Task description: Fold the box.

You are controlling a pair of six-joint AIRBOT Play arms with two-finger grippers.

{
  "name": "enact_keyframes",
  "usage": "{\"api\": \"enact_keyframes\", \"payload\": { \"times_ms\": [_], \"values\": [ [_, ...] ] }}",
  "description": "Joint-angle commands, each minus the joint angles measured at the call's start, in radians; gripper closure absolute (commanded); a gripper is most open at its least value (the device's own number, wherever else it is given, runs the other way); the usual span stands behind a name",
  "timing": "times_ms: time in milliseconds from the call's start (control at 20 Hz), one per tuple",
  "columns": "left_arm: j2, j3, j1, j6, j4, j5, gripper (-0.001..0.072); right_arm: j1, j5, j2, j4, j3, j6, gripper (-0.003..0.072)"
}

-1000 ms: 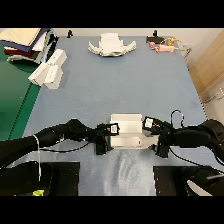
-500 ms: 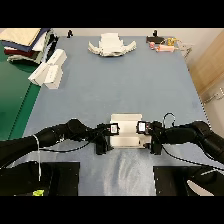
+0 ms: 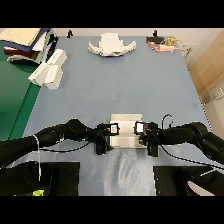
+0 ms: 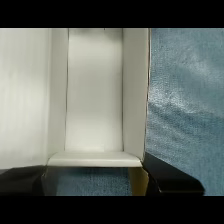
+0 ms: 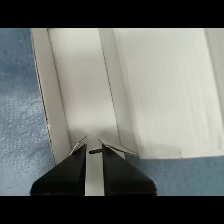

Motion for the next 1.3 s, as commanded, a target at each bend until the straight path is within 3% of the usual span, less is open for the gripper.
{"api": "enact_keyframes", "payload": {
  "times_ms": [0,50,100,150,350,400,450,500,550,600,750,950,1000,1100,1250],
  "values": [
    [0.0,0.0,0.0,0.0,0.0,-0.001,0.0322,0.028,0.029,-0.017,0.01,-0.001,-0.002,0.0521],
    [0.0,0.0,0.0,0.0,0.0,-0.001,0.0322,0.028,0.037,-0.023,0.009,-0.001,-0.002,0.0419],
    [0.0,0.0,0.0,0.0,-0.001,-0.001,0.0322,0.028,0.042,-0.027,0.009,-0.001,-0.002,0.0203],
    [0.0,0.0,0.0,0.0,0.0,-0.001,0.0322,0.028,0.042,-0.027,0.006,-0.001,-0.002,0.0132],
    [0.0,0.0,0.0,0.0,-0.001,-0.001,0.0322,0.028,0.028,-0.026,-0.048,0.0,0.043,0.0132],
    [0.0,0.0,0.0,0.0,0.0,-0.001,0.0321,0.028,0.02,-0.023,-0.063,0.001,0.091,0.0176],
    [0.0,0.0,0.0,0.0,0.0,-0.001,0.0322,0.028,-0.013,-0.018,-0.098,0.009,0.174,0.033],
    [0.0,0.0,0.0,0.0,0.0,-0.001,0.0321,0.028,-0.066,-0.008,-0.155,0.028,0.271,0.0546],
    [0.0,0.0,0.0,0.0,-0.001,-0.001,0.0322,0.028,-0.127,0.005,-0.23,0.054,0.391,0.0639],
    [0.0,0.0,0.0,0.0,-0.001,-0.001,0.0322,0.028,-0.184,0.019,-0.302,0.081,0.515,0.0681],
    [0.0,0.0,0.0,0.0,0.0,-0.001,0.0322,0.028,-0.366,0.069,-0.464,0.183,0.777,0.0682],
    [0.0,0.0,0.0,0.0,0.0,-0.001,0.0322,-0.017,-0.51,0.096,-0.915,0.237,1.436,0.0681],
    [0.0,0.0,0.0,0.0,0.0,-0.001,0.0322,-0.056,-0.549,0.08,-0.938,0.236,1.552,0.0681],
    [0.0,0.0,0.0,0.0,-0.001,-0.001,0.0321,-0.146,-0.558,0.026,-0.785,0.231,1.561,0.0681],
    [0.0,0.0,0.0,0.0,-0.001,-0.001,0.0321,-0.202,-0.441,-0.083,-0.456,0.175,1.39,0.0681]
  ]
}}
